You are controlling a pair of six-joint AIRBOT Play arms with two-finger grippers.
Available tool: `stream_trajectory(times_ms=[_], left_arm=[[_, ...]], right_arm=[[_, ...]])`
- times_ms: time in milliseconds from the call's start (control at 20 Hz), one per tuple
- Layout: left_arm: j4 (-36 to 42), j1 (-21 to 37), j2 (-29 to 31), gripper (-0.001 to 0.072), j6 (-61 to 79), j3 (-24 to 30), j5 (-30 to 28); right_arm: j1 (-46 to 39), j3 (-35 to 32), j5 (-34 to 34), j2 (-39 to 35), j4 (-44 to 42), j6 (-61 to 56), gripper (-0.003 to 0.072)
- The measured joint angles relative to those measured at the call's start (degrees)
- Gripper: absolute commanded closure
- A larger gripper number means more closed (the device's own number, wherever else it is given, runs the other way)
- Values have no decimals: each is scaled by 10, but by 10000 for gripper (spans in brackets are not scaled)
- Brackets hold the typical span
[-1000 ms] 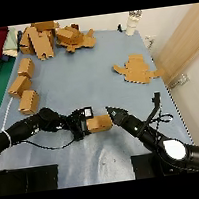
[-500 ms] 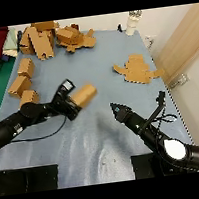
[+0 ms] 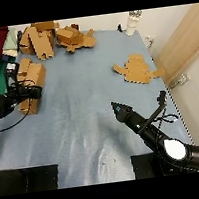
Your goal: Fold the box.
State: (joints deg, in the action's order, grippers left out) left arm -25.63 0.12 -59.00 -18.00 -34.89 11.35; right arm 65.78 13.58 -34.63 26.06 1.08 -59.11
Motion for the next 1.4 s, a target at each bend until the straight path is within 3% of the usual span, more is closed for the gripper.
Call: stream_trajectory(times_ms=[450,750,800,850,1400], left_arm=[[-1,40,-138,287,2,-104,-3],[-9,44,-178,281,9,-123,-29],[-10,45,-180,106,10,-124,-32],[-11,45,-182,20,12,-125,-33],[-12,46,-171,20,4,-126,-8]], right_arm=[[0,0,-18,0,0,2,684],[0,0,-32,0,0,2,684],[0,0,-33,0,0,2,684],[0,0,-33,0,0,2,684],[0,0,-35,0,0,2,684]])
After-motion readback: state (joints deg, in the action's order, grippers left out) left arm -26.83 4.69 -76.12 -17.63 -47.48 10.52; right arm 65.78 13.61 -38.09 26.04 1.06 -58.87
